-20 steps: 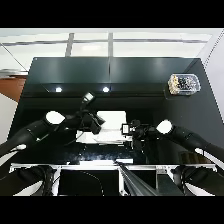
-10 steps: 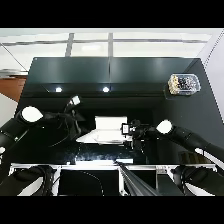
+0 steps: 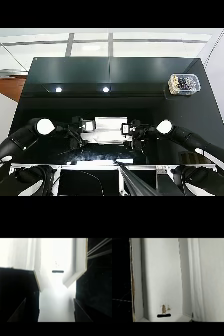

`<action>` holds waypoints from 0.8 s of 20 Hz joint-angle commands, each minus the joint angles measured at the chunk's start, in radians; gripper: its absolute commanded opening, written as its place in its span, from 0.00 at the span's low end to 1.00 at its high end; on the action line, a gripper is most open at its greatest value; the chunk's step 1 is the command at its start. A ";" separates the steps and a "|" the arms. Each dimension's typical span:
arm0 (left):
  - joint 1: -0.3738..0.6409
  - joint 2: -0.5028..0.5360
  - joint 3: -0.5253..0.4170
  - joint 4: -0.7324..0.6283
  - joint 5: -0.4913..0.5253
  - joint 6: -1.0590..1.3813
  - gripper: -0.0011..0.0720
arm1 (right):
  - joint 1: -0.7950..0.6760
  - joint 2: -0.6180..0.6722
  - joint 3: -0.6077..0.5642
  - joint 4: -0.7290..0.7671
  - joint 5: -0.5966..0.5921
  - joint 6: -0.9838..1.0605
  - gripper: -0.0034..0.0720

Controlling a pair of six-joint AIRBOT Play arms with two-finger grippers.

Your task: Fold the box and place the chain.

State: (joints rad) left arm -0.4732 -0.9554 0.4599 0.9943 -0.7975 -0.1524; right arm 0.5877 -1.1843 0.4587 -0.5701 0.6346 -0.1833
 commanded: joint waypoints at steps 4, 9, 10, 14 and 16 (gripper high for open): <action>-0.077 -0.016 -0.015 -0.089 0.094 -0.064 0.73 | 0.000 -0.001 0.000 0.000 0.000 0.000 0.67; -0.077 -0.024 -0.014 -0.092 0.034 -0.064 0.55 | 0.000 -0.001 0.000 0.000 0.000 0.000 0.67; -0.077 -0.024 -0.015 -0.100 0.027 -0.064 0.52 | 0.000 -0.001 0.000 0.000 0.000 0.000 0.67; -0.077 -0.024 -0.015 -0.169 0.047 -0.060 0.38 | 0.000 -0.001 0.000 0.000 0.000 0.000 0.67; -0.077 -0.024 -0.015 -0.169 0.066 -0.058 0.34 | 0.000 -0.001 0.000 0.000 0.000 0.000 0.67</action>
State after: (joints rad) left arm -0.5491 -0.9783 0.4454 0.8501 -0.7506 -0.2138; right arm 0.5873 -1.1843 0.4587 -0.5701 0.6346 -0.1833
